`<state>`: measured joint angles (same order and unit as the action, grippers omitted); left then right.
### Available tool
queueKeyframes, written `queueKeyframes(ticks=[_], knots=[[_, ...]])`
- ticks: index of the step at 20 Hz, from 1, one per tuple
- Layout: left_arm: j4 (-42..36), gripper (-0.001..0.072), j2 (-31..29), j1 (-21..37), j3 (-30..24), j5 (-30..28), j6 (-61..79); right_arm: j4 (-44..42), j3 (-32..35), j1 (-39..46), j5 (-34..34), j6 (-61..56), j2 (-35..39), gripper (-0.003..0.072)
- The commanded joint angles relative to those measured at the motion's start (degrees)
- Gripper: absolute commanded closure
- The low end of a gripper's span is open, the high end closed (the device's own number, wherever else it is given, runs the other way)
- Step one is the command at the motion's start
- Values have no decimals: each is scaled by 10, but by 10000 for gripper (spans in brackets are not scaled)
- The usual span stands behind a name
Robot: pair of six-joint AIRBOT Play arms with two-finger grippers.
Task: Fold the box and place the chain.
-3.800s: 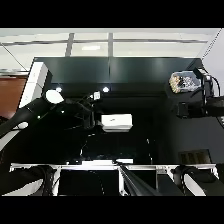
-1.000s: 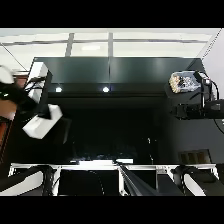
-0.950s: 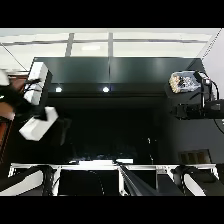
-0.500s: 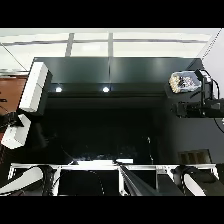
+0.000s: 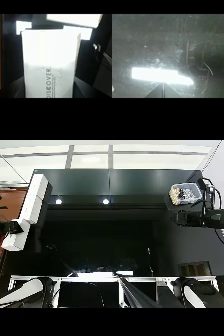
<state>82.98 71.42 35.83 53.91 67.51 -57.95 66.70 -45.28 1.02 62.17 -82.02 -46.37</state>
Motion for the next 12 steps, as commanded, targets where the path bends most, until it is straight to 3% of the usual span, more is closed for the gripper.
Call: queueKeyframes(ticks=[1,5,6,7,12], knots=[[-42,410,18,-12,0,-17,42,0,0,-1,-3,0,0,670],[-42,381,22,-30,0,-39,42,0,0,-1,-3,0,0,671],[-42,141,22,-35,0,-45,42,0,0,-1,-3,0,0,670],[-40,-9,22,-39,0,-55,39,-1,0,-1,-3,0,0,670],[-38,-9,18,-75,55,-28,-6,0,0,-1,-17,3,0,670]])
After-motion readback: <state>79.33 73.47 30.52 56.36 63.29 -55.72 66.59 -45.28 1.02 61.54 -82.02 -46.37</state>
